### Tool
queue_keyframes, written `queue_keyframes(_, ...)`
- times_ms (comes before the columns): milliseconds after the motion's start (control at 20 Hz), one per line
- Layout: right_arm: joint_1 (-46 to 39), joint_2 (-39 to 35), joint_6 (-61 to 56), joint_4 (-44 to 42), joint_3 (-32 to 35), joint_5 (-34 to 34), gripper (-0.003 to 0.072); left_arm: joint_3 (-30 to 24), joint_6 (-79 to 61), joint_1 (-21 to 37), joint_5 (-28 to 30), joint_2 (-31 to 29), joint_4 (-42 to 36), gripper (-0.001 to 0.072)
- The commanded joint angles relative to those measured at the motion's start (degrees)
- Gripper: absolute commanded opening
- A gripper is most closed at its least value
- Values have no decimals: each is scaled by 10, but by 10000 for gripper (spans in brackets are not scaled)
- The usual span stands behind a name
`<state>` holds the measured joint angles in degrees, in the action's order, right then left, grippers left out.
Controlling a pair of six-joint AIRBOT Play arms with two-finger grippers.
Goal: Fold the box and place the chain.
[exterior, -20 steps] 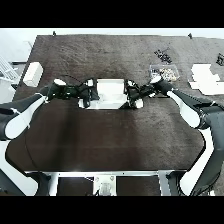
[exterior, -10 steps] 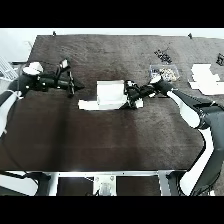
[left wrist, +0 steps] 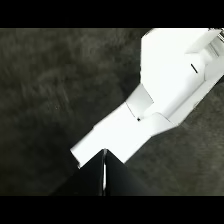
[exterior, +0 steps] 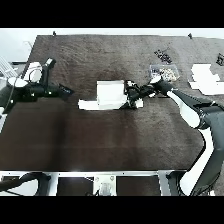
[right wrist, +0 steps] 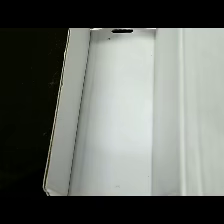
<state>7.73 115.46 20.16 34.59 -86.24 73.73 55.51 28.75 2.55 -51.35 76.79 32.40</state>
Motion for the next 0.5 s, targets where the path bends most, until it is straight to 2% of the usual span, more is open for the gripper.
queue_keyframes(0,0,0,0,0,0,0,555,-60,132,2,41,-14,6,19)
queue_keyframes(200,0,0,0,0,0,0,555,-70,197,2,61,-13,19,18)
queue_keyframes(450,0,0,0,0,0,0,555,-70,224,2,53,6,44,18)
